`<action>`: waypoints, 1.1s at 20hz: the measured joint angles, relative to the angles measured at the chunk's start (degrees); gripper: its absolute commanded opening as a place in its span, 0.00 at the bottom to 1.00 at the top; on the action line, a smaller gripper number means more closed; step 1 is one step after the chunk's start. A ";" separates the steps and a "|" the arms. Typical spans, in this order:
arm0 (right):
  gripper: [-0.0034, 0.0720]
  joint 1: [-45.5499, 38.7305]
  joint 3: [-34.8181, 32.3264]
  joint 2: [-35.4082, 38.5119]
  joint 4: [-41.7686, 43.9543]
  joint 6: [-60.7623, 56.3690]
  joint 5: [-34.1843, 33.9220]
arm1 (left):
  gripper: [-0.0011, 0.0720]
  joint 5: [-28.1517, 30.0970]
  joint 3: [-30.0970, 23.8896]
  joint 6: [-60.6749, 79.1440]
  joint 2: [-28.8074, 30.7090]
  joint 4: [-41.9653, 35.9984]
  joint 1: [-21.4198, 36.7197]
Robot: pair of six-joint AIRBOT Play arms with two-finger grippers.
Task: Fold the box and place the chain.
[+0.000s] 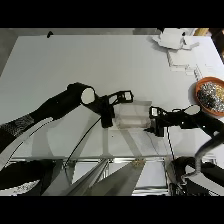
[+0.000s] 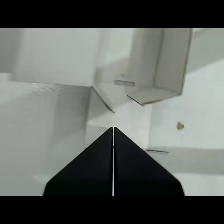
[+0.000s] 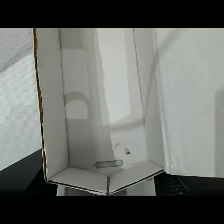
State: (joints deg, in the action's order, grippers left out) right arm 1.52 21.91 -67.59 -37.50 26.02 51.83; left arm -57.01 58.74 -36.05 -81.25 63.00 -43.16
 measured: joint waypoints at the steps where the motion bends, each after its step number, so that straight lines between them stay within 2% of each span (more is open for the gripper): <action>1: 0.59 0.00 0.00 0.00 0.00 0.00 0.00 | 0.07 0.15 -1.27 3.21 0.00 -0.68 0.00; 7: 0.59 0.00 0.00 0.00 0.00 0.00 0.00 | 0.38 2.47 -4.83 14.38 -0.07 -2.97 0.00; 8: 0.59 0.00 0.00 0.00 0.00 0.00 0.00 | 0.39 3.34 -5.01 15.45 -0.15 -3.13 -0.02; 18: 0.59 0.00 0.00 0.00 0.02 -0.02 0.02 | 0.36 9.11 -5.42 27.15 -3.30 -10.71 -1.49; 20: 0.59 -0.02 0.00 0.00 0.02 -0.04 0.02 | 0.14 9.90 -5.42 27.58 -4.07 -11.72 -1.86; 22: 0.59 -0.02 0.00 0.00 -0.02 -0.02 0.00 | 0.10 10.75 -5.40 27.91 -4.63 -12.92 -2.19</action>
State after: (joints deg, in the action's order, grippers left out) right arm 1.50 21.91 -67.59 -37.52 26.00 51.83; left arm -46.26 53.34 -8.14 -85.89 50.09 -45.34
